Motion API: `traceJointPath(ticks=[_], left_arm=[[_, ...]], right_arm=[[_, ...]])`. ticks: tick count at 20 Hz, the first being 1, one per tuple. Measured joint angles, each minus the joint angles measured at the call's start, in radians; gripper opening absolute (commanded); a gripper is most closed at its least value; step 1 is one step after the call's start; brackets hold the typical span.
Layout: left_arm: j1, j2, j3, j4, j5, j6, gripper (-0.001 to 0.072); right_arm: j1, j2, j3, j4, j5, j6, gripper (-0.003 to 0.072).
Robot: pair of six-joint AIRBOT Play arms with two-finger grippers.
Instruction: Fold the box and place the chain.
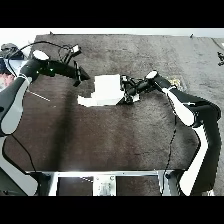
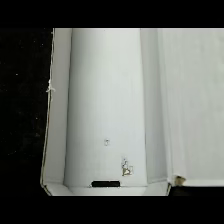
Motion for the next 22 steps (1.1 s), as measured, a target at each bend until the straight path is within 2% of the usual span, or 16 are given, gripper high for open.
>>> traceJointPath(ticks=[1,2,5,6,12,22], left_arm=[[-0.005,0.002,-0.003,0.044,-0.014,-0.009,0.057],[-0.013,0.002,-0.013,0.078,-0.022,-0.016,0.0628],[-0.048,0.004,-0.062,0.16,-0.016,-0.006,0.064],[-0.061,0.004,-0.08,0.186,-0.004,0.004,0.072],[-0.126,0.003,-0.177,0.283,0.108,0.031,0.072],[-0.163,0.003,-0.202,0.232,0.151,0.06,0.0711]], right_arm=[[0.0,0.0,0.0,0.0,0.0,0.0,0.043],[0.0,0.0,0.0,0.0,0.0,0.0,0.043],[0.0,0.0,0.0,0.0,0.0,0.0,0.043],[0.0,0.0,0.0,0.0,0.0,0.0,0.0431],[0.0,0.0,0.0,0.0,0.0,0.001,0.0431],[0.0,0.0,0.0,0.0,0.0,0.001,0.0431]])
